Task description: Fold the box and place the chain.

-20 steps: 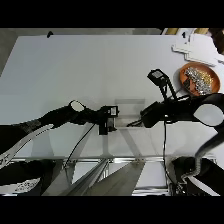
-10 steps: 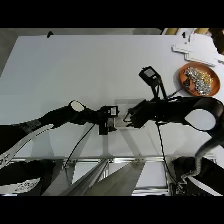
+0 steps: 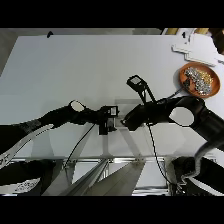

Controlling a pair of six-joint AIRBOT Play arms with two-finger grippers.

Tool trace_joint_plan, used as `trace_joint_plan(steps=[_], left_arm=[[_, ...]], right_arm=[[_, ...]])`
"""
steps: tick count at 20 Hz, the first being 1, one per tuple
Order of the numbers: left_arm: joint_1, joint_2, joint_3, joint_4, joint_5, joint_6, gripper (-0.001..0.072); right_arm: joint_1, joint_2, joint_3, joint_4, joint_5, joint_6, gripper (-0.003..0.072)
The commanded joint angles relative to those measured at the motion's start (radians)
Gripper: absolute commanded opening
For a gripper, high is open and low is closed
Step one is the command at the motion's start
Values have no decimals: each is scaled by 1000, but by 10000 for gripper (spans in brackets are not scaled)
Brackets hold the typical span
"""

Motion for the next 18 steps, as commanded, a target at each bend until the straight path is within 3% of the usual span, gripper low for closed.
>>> trace_joint_plan(steps=[1,5,7,10,14,17,18], left_arm=[[0,0,1,0,0,0,141],[0,0,1,0,0,0,141],[0,0,1,0,0,0,141],[0,0,1,0,0,0,141],[0,0,1,0,0,0,141],[0,0,1,0,0,0,141],[0,0,1,0,0,0,141]], right_arm=[[-11,5,30,-101,78,-2,204],[-199,17,46,-172,174,-2,199],[-331,15,45,-176,170,-2,152],[-472,-15,42,-175,155,2,153],[-482,-118,3,-165,112,24,169],[-444,-196,-3,-168,90,-25,302],[-433,-210,-3,-168,82,-94,301]])
